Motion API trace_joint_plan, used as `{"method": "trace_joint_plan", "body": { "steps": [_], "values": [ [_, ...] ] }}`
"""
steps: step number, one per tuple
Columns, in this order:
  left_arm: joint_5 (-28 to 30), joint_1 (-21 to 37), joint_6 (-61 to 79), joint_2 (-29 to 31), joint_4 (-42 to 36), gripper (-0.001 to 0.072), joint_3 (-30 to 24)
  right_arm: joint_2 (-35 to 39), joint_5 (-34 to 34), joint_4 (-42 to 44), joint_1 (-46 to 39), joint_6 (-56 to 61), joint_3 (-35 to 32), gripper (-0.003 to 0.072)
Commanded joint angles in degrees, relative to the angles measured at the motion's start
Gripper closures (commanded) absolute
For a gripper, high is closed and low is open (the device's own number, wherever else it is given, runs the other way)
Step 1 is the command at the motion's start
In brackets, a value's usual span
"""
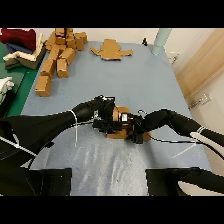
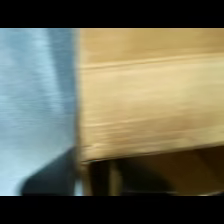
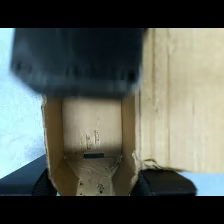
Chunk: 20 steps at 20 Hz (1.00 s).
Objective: Fold the box.
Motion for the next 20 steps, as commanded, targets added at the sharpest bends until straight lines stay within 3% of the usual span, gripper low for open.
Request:
{"method": "trace_joint_plan", "body": {
  "steps": [1,15,20],
  "values": [
    [-2.93,0.28,0.26,0.0,0.9,0.034,-0.02,0.0,-0.07,-0.22,0.0,0.02,0.02,0.0146],
    [-2.19,0.48,0.31,-0.07,1.11,0.0341,0.81,0.0,-0.07,-0.22,0.0,0.04,0.02,0.0146],
    [-5.33,0.44,1.49,-0.07,1.36,0.034,0.92,0.0,-0.07,-0.2,0.0,0.02,0.02,0.0146]
  ]
}}
